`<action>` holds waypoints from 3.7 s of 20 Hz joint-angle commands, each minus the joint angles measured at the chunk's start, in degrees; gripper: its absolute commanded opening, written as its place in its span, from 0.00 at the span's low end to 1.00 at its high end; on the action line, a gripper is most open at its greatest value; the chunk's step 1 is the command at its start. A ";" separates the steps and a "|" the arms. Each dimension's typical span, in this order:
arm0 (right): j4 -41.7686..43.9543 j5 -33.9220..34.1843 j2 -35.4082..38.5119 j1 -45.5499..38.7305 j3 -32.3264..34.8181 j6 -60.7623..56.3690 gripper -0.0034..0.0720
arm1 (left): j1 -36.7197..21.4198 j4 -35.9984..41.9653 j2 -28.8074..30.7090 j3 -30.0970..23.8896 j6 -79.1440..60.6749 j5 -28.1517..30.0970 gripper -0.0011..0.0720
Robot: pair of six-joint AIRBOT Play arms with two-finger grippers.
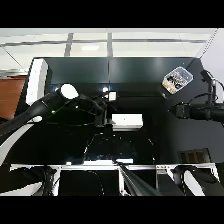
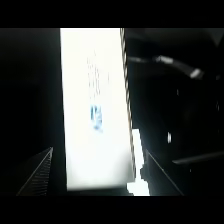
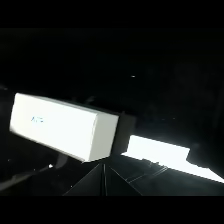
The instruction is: Fold the box and place the chain.
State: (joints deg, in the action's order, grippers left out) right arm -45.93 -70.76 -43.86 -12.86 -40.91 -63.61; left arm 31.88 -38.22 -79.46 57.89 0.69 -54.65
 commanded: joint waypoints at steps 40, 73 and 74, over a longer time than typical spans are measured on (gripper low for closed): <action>-2.56 1.57 1.20 -2.01 0.63 -0.44 0.07 | 10.67 -49.62 -12.96 31.89 70.86 -29.18 0.23; -2.54 3.17 1.20 -2.01 0.63 -1.84 0.07 | -57.94 -39.30 9.22 -7.39 65.61 -0.02 0.32; -2.56 3.17 1.20 -2.01 0.63 -2.16 0.07 | -57.94 -39.56 8.26 -5.79 65.61 0.02 0.33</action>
State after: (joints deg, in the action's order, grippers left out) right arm -48.49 -67.64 -42.70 -14.83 -40.29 -64.60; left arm -26.63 -76.40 -68.51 49.87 66.89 -57.63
